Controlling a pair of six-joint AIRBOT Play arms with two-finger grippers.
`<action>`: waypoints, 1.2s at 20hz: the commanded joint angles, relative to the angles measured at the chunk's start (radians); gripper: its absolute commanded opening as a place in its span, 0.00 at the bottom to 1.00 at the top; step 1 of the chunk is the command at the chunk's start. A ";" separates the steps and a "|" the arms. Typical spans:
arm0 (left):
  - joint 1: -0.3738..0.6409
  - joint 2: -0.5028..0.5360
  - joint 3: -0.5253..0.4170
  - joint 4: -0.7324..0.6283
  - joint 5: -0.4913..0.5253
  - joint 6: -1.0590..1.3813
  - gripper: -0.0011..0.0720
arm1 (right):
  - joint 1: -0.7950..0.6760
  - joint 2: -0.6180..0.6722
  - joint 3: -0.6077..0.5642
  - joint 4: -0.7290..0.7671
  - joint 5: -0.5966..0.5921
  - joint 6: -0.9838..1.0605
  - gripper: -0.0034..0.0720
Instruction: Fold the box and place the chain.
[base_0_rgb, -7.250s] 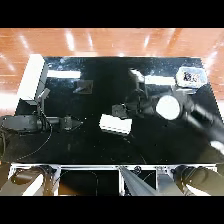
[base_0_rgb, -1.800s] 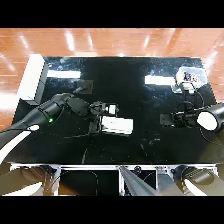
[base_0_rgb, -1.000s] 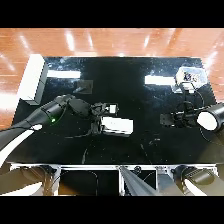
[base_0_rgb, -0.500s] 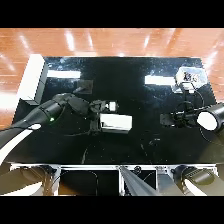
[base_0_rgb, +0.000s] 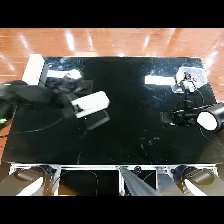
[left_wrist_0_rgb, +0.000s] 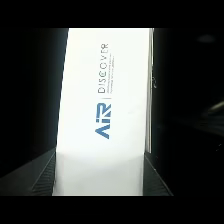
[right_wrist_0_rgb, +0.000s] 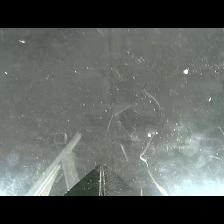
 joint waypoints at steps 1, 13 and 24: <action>0.233 0.147 0.001 0.144 0.134 -0.196 0.04 | 0.000 0.000 0.000 0.001 -0.018 0.000 0.08; 0.933 0.109 -0.117 0.248 0.049 -0.279 0.04 | 0.000 0.000 0.000 0.000 -0.067 -0.016 0.08; 1.007 -0.146 -0.052 0.121 -0.072 -0.119 0.04 | 0.000 0.000 0.000 0.005 -0.071 -0.014 0.08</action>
